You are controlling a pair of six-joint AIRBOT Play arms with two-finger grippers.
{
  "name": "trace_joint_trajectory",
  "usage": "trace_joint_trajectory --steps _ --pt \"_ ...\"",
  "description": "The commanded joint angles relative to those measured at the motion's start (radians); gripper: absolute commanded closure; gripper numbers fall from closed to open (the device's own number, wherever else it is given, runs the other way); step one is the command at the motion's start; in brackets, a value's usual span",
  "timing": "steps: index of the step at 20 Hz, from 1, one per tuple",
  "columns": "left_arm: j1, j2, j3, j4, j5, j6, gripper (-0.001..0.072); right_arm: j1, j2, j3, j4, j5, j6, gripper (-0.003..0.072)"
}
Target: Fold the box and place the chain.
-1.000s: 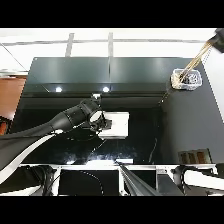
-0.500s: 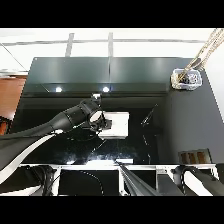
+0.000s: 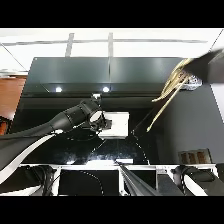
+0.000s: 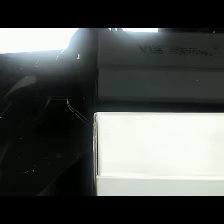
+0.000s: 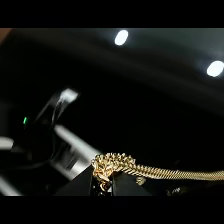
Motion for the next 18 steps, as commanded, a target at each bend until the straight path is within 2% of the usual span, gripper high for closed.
trace_joint_trajectory --steps 1,4,7,11,18 --pt "0.001 0.000 0.001 0.000 0.000 0.001 0.0676 0.126 0.005 -0.183 0.042 -0.008 -0.015 0.0644" --pt "0.001 0.000 0.001 0.000 0.000 0.000 0.0676 0.208 0.002 -0.328 0.076 -0.142 -0.015 0.0644" --pt "0.001 0.000 0.001 0.000 0.000 0.000 0.0676 0.266 -0.016 -0.401 0.119 -0.252 -0.016 0.0644" --pt "0.001 0.000 0.001 0.000 0.000 0.000 0.0676 0.337 -0.044 -0.436 0.143 -0.353 -0.016 0.0644" --pt "0.001 0.000 0.001 0.000 0.001 0.000 0.0676 0.414 -0.144 -0.441 0.161 -0.393 -0.015 0.0641"
